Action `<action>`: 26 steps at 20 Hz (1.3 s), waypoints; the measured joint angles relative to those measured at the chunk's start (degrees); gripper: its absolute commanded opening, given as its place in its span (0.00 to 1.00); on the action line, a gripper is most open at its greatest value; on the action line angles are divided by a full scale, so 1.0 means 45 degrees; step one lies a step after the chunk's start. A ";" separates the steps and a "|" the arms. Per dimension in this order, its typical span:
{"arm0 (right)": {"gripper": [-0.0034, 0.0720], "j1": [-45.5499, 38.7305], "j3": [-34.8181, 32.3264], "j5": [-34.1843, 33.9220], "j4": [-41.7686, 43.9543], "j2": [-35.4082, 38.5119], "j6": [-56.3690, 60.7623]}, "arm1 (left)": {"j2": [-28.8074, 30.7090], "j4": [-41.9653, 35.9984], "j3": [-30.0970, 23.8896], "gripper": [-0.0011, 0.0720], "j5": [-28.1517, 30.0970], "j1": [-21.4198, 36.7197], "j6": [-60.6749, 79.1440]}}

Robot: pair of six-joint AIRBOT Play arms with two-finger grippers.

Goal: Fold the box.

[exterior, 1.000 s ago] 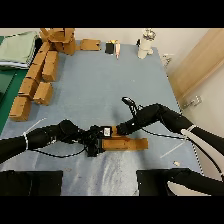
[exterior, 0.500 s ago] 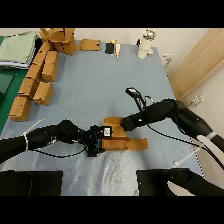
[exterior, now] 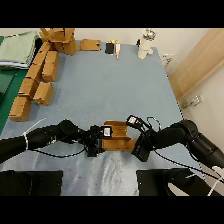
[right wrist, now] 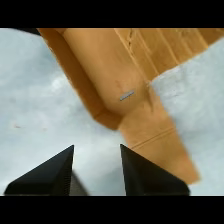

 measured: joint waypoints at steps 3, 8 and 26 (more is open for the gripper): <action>0.66 0.0175 -0.0398 0.1826 -0.1039 -0.0160 -0.1103 | 0.0000 0.0000 0.0000 0.68 0.0000 0.0000 0.0000; 0.68 0.0612 -0.0588 0.2793 -0.1472 -0.0699 -0.2181 | 0.0000 0.0000 0.0000 0.68 0.0000 0.0000 0.0000; 0.20 0.1763 -0.0641 0.4129 -0.0617 -0.1350 -0.4755 | 0.0000 0.0000 0.0000 0.68 0.0000 0.0000 -0.0010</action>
